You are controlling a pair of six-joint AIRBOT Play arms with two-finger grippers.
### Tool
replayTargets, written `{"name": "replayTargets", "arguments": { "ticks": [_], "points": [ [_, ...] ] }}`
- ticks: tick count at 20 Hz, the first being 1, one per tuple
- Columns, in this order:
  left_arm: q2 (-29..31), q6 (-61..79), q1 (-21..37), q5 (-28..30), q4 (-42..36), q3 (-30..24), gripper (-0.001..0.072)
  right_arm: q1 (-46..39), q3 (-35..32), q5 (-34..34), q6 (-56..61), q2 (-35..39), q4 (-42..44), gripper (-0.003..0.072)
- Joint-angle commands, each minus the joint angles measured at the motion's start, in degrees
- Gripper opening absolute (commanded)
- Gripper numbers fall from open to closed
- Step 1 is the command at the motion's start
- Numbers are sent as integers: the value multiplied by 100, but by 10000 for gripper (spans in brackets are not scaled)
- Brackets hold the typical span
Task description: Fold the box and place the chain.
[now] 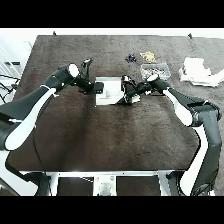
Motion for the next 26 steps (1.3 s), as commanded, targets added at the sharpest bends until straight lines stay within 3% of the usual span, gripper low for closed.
{"name": "replayTargets", "arguments": {
  "ticks": [1, 9, 10, 18, 22, 26],
  "points": [
    [-63, -192, -70, -35, 103, 13, 468, 4, 0, 0, 2, -2, 2, 397],
    [-166, -623, -70, -166, 509, 31, 466, 7, 0, 0, 2, -2, 2, 397],
    [-181, -643, -70, -157, 511, 31, 397, 7, 0, 0, 2, -2, 2, 397],
    [-365, -688, -70, -151, 501, 66, 397, 4, 0, 0, 2, -2, 2, 397],
    [-671, -887, -70, -793, 719, 745, 356, 4, 0, 0, 2, -2, 2, 397],
    [-796, -1213, -70, -1224, 951, 1040, 347, 4, 0, 0, 2, -2, 2, 397]
  ]
}}
